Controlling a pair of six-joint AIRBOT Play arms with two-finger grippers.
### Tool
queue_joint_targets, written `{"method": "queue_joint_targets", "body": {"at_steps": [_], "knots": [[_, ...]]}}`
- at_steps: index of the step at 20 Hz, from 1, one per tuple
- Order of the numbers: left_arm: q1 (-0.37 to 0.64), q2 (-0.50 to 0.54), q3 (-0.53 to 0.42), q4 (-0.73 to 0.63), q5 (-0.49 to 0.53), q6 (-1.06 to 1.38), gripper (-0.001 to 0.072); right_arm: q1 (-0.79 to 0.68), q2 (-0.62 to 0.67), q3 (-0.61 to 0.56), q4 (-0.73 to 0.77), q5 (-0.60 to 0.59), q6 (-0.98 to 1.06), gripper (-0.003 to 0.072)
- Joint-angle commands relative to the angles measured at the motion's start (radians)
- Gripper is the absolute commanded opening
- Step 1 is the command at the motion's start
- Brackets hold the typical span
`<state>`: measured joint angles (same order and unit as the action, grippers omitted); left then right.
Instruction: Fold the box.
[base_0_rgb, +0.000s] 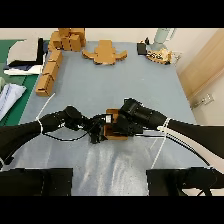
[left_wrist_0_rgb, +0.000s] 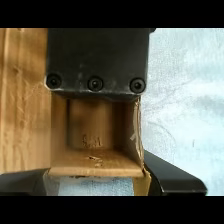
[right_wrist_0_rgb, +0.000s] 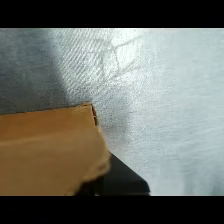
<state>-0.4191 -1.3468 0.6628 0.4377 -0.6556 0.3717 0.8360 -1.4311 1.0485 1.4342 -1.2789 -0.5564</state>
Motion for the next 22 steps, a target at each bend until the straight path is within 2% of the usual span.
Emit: {"method": "queue_joint_targets", "body": {"at_steps": [1, 6, 13, 18, 19, 22], "knots": [[0.001, 0.0, 0.001, 0.003, -0.001, 0.002, 0.0519, 0.0, 0.0, 0.002, -0.002, 0.014, -0.002, 0.0377], [0.001, 0.0, 0.001, 0.003, -0.001, 0.002, 0.0519, 0.0, 0.041, 0.002, 0.008, 0.014, -0.004, 0.0381], [0.001, 0.0, 0.001, 0.003, -0.001, 0.002, 0.0519, -0.002, 0.205, 0.002, 0.021, 0.011, -0.005, 0.0381], [0.001, 0.0, 0.001, 0.003, -0.001, 0.002, 0.0519, -0.057, 0.225, -0.002, -0.077, -0.149, -0.066, 0.0367], [0.001, 0.0, 0.001, 0.003, -0.001, 0.002, 0.0519, -0.076, 0.225, -0.002, -0.106, -0.152, -0.093, 0.0302], [0.001, 0.0, 0.001, 0.003, -0.001, 0.002, 0.0519, -0.206, 0.211, -0.001, -0.215, -0.094, -0.207, 0.0012]]}}
